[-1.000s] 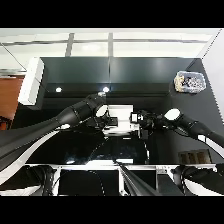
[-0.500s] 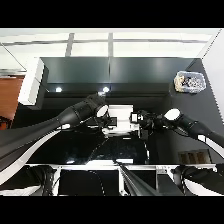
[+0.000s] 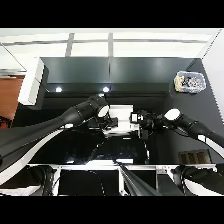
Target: Fold the box and place the chain.
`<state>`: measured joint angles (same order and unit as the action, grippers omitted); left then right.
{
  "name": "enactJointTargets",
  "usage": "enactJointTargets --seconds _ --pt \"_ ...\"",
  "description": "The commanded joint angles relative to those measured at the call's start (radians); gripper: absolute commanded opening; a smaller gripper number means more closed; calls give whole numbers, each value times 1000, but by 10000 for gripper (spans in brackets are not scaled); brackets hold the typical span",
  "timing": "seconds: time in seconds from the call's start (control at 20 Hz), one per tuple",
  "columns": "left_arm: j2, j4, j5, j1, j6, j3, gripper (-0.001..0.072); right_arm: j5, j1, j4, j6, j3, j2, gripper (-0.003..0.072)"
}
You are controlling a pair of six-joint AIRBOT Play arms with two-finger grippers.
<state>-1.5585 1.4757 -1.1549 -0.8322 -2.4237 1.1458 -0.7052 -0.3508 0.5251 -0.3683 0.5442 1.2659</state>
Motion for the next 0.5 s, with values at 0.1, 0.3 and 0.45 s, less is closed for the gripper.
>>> enactJointTargets --seconds 0.1,0.3,0.45 --pt "-8 -2 -6 0 -15 19 29 0 0 0 0 0 0 201" --pt "-9 9 -5 1 -14 41 59 0 0 0 0 0 0 201" --pt "-9 9 -11 1 -14 41 383 0 0 0 0 0 0 201"
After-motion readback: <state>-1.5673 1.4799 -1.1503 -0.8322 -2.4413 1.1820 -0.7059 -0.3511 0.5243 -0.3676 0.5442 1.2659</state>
